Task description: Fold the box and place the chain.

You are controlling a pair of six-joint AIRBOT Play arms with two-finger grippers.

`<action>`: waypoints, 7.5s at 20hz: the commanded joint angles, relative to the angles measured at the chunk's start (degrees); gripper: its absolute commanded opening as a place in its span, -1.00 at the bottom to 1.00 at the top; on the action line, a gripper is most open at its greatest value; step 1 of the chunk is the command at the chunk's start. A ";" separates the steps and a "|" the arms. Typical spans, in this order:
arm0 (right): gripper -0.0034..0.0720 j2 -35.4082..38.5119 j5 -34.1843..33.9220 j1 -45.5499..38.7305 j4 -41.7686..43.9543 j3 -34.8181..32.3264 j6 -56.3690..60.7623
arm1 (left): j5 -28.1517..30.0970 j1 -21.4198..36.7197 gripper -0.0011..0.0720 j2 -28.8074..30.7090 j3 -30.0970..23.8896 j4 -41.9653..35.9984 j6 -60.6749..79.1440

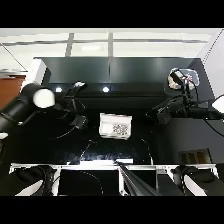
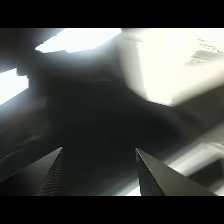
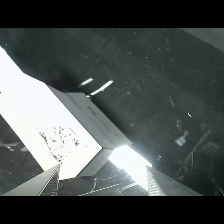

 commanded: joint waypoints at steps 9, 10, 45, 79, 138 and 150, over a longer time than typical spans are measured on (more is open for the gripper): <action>0.71 0.07 0.02 -0.02 -0.04 0.00 2.82 | 7.19 11.96 0.98 -11.02 -13.22 -28.15 81.53; 0.71 0.07 0.07 -0.02 -0.04 0.00 2.84 | 8.81 11.26 0.98 -11.96 -12.81 -27.39 85.88; 0.71 0.07 -2.64 -0.02 -0.44 0.00 4.26 | 12.98 0.00 0.98 -20.72 -5.73 -26.53 80.02; 0.71 0.07 -3.19 -0.02 -0.48 -0.02 4.26 | 25.05 -0.35 0.96 -12.15 -18.21 -41.00 91.60; 0.71 0.07 -5.05 -0.02 -0.48 -0.02 4.26 | 20.39 -3.13 0.96 -19.61 -9.29 -35.43 92.19; 0.71 0.07 -5.49 -0.02 -0.48 -0.02 4.26 | 21.05 -3.23 0.96 -19.61 -9.29 -35.39 91.71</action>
